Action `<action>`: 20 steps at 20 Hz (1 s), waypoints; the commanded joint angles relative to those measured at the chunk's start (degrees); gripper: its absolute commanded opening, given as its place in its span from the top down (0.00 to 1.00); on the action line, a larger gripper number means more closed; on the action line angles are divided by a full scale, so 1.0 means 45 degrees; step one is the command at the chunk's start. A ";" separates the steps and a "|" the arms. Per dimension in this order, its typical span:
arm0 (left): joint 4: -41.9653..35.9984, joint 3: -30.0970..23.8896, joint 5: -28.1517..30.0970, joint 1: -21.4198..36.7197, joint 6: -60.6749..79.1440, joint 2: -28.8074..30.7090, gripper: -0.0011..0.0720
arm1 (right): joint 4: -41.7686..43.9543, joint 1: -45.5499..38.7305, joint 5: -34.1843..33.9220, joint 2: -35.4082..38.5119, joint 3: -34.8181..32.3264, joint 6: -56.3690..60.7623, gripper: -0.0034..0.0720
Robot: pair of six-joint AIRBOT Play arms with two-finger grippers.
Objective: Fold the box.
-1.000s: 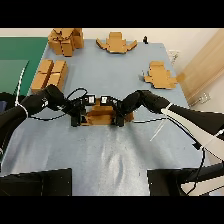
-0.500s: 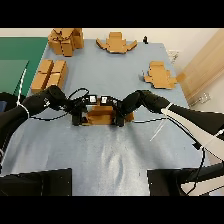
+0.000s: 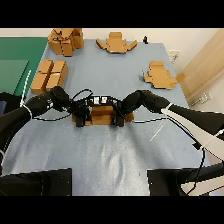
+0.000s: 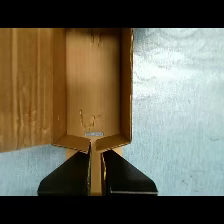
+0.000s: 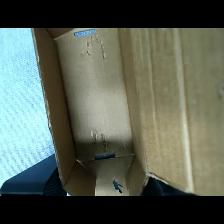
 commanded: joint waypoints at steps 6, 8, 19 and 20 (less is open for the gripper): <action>-0.1632 0.0005 -0.0102 -0.0019 0.0010 -0.0049 0.84 | 0.0005 0.0000 0.0000 0.0000 -0.0005 0.0000 0.93; -0.1632 0.0005 -0.0272 -0.0019 0.0010 -0.0209 0.84 | 0.0005 0.0005 0.0000 0.0000 -0.0005 0.0000 0.93; -0.1341 0.0010 0.0219 0.0029 -0.0282 -0.0374 0.93 | -0.0219 -0.0010 0.0010 0.0000 -0.0005 0.0000 0.93; -0.0549 0.0010 -0.0005 0.0126 -0.0423 -0.0253 0.96 | -0.0243 -0.0010 0.0015 0.0000 -0.0005 0.0000 0.93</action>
